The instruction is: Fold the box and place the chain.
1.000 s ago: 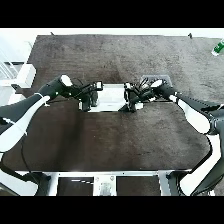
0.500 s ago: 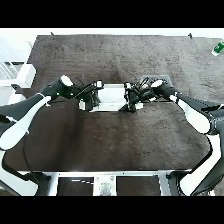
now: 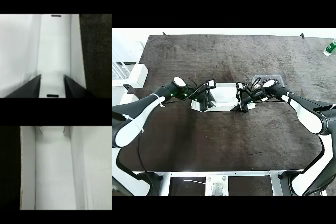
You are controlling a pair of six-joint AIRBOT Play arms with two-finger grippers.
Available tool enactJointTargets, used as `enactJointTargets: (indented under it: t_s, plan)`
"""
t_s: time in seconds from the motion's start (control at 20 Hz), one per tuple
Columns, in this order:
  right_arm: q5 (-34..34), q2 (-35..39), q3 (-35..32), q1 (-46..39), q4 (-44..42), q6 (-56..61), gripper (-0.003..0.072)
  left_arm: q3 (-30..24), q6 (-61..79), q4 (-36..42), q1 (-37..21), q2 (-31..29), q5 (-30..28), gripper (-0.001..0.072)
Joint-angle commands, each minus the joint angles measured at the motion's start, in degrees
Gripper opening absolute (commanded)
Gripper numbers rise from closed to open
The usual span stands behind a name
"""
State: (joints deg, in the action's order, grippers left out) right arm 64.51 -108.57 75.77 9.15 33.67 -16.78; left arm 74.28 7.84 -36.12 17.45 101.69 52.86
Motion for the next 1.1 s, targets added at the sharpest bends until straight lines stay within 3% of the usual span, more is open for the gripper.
enactJointTargets:
  t_s: [0.0, 0.05, 0.4, 0.45, 0.5, 0.55, 0.8, 0.9, 1.05]
  plan:
    - [0.0, 0.0, 0.0, 0.1, 0.0, 0.0, 0.0496, 0.0, 0.2, 0.1, 0.0, 0.1, -0.9, 0.0549]
    - [0.0, 0.0, 0.0, 0.1, 0.0, 0.0, 0.0496, 0.0, 0.2, 0.1, 0.0, 0.1, -1.3, 0.072]
    - [0.0, 0.0, 0.0, 0.1, 0.0, 0.0, 0.0496, 0.0, 0.2, 0.1, -0.1, 0.1, -1.4, 0.0696]
    - [0.0, 0.0, 0.0, 0.1, 0.0, 0.0, 0.0496, 0.0, 0.2, -0.1, -0.2, 0.1, -1.3, 0.0537]
    - [0.0, 0.0, 0.0, 0.1, 0.0, 0.0, 0.0496, 0.0, 0.2, -0.5, -0.6, 0.0, -0.4, 0.0301]
    - [0.0, 0.0, 0.0, 0.1, 0.0, 0.0, 0.0496, 0.0, -0.5, -0.1, -1.3, -0.1, 1.3, 0.0211]
    - [0.0, 0.0, 0.0, 0.1, 0.0, 0.0, 0.0496, 0.0, -1.7, 2.1, -6.6, -0.5, 12.1, 0.021]
    - [0.0, 0.0, 0.0, 0.1, 0.0, 0.0, 0.0496, 0.0, -1.8, 2.2, -8.0, -0.8, 15.7, 0.0023]
    - [0.0, 0.0, 0.0, 0.1, 0.0, 0.0, 0.0496, 0.0, -4.7, 2.3, -8.3, -2.7, 15.6, 0.002]
